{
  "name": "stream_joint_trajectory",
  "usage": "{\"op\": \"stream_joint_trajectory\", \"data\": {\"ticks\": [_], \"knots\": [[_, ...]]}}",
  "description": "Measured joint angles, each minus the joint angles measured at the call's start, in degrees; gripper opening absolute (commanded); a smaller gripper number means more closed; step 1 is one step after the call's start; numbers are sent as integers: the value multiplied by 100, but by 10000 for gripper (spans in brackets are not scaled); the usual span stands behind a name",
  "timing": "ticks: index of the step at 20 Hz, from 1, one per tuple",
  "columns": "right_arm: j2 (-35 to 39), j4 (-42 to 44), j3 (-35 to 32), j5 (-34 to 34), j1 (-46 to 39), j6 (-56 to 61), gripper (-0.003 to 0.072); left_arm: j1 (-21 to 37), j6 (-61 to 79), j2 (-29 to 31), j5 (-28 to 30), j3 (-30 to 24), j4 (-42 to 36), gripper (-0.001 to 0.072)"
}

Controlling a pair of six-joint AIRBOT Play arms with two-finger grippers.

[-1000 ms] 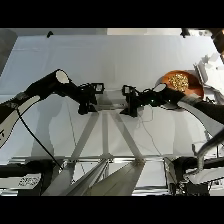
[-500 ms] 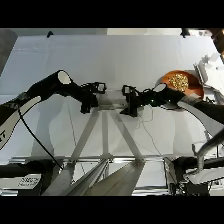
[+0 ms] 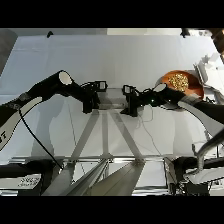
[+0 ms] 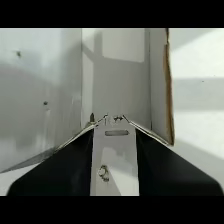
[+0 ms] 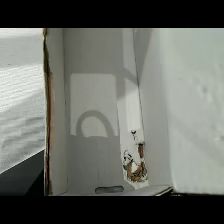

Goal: Fold the box and place the chain.

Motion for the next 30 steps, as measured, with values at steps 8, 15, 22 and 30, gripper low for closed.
{"op": "stream_joint_trajectory", "data": {"ticks": [8, 15, 22, 30], "knots": [[0, -2, 0, 0, 0, 0, 330, -2, -313, 153, -369, 2, 389, 9], [0, -2, 0, 0, 0, 0, 330, 2, -1416, 962, -979, 2, 942, 8], [0, -2, 0, 0, 0, 0, 330, 81, -2149, 1790, -1331, 0, 702, 8], [0, -2, 0, 0, 0, -2, 330, 1290, -3805, 1974, -1172, -319, 310, 8]]}}
